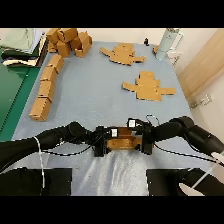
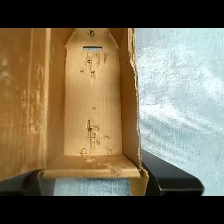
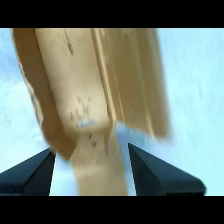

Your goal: Fold the box.

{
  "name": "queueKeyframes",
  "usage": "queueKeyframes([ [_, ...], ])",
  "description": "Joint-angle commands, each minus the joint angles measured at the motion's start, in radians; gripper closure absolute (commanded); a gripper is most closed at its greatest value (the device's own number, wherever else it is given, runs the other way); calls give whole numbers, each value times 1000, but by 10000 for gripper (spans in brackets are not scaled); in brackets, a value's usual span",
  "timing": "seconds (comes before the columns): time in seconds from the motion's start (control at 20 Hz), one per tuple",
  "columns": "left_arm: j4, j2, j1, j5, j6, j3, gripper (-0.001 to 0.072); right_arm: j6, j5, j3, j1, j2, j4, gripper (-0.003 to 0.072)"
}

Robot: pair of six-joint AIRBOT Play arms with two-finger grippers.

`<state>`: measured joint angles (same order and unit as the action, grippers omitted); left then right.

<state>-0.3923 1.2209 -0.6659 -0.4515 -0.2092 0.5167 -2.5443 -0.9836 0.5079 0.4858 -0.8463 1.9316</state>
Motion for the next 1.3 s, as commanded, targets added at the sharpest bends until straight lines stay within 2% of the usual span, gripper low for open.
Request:
queueKeyframes([
  [0.0, 0, 1, -1, -1, 0, 1, 106, 313, -172, 7, 0, 128, -42, -18],
  [0.15, 0, 1, -1, -1, 0, 1, 106, 695, -190, 5, 0, 201, -23, -17],
  [0.3, 0, 1, -1, -1, 0, 1, 106, 1130, -173, -30, 0, 210, -18, -18],
  [0.35, 0, 1, -1, -1, 0, 1, 106, 1215, -149, -47, 0, 209, 2, -18],
  [0.65, 0, 1, -1, -1, 0, 1, 106, 1272, -59, -56, 0, 180, 53, -18],
  [0.75, 0, 1, -1, -1, 0, 1, 106, 1316, -10, -56, 0, 171, 110, -15],
  [0.8, 0, 1, -1, -1, 0, 1, 106, 1316, 14, -56, 0, 163, 161, 106],
  [0.85, 0, 1, -1, -1, 0, 1, 106, 1316, 21, -56, 0, 156, 212, 345],
  [0.9, 0, 1, -1, -1, 0, 1, 106, 1317, 30, -56, 1, 149, 246, 548],
  [0.95, 0, 1, -1, -1, 0, 1, 106, 1316, 34, -56, 3, 148, 256, 604],
  [1.25, 0, 1, -1, 0, -11, 2, 106, 1317, 33, -56, 3, 148, 272, 604],
])
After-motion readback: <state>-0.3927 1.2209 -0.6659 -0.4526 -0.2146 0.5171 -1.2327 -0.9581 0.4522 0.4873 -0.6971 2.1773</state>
